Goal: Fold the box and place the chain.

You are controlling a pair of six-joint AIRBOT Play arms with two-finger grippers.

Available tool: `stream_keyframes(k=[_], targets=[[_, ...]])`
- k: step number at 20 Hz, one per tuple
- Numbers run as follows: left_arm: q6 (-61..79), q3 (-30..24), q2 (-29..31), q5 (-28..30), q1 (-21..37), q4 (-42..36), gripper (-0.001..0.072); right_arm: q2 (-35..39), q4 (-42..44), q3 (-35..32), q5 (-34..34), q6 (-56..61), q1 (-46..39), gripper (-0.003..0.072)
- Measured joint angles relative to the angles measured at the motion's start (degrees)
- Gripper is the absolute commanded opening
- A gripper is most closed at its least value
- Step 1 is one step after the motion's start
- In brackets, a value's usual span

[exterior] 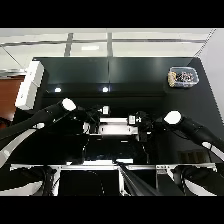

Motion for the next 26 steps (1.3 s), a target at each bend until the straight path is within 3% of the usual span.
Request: stream_keyframes(k=[10, 26], targets=[[0.0, 0.0, 0.0, 0.2, 0.0, 0.0, 0.0029, -4.4, 2.2, 0.0, -1.2, -4.1, -0.4, 0.0687], [-0.7, 0.0, 0.0, -0.3, 0.0, 0.0, 0.0029, -5.0, 2.6, 0.0, -2.1, -3.5, -0.5, 0.0676]])
